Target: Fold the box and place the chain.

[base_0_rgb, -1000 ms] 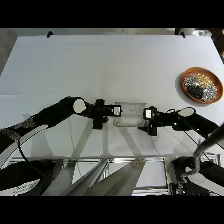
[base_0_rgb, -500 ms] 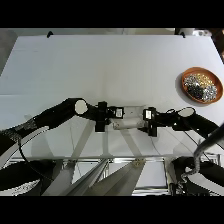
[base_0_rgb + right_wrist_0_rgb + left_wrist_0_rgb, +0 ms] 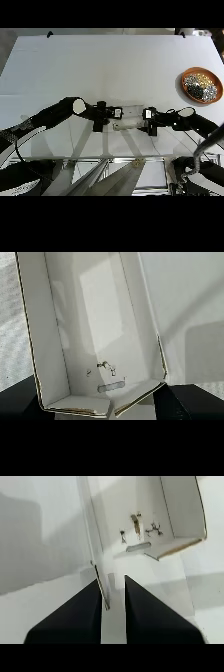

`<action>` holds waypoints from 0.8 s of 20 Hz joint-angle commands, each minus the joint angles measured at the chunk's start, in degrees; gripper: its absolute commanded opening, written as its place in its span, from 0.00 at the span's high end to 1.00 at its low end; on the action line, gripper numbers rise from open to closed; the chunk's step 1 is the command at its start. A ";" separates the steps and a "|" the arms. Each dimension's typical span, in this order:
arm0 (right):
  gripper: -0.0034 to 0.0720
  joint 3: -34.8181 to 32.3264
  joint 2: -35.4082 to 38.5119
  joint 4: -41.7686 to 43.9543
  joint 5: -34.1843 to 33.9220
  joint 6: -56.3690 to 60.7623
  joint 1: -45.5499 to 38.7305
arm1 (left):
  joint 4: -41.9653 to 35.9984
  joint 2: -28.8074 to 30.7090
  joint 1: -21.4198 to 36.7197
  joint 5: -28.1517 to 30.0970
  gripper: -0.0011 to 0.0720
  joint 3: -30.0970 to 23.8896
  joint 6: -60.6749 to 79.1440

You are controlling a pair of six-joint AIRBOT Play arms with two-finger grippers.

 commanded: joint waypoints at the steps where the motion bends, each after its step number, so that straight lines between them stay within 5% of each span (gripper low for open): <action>1: 0.19 0.04 0.04 -0.04 0.15 -0.04 -0.02 | 2.67 0.15 0.85 -3.17 0.71 -0.04 -0.48; 2: 0.19 0.02 0.04 -0.04 0.17 -0.04 -0.02 | 3.08 0.15 1.07 -3.13 0.60 -0.04 -1.29; 9: 0.19 0.04 0.04 -0.04 0.15 -0.04 -0.02 | 6.03 3.63 1.73 -2.01 0.59 -1.90 -6.75; 16: 0.19 0.04 0.04 -0.04 0.15 -0.04 -0.02 | -3.76 5.27 -0.09 3.08 0.61 -7.52 -4.09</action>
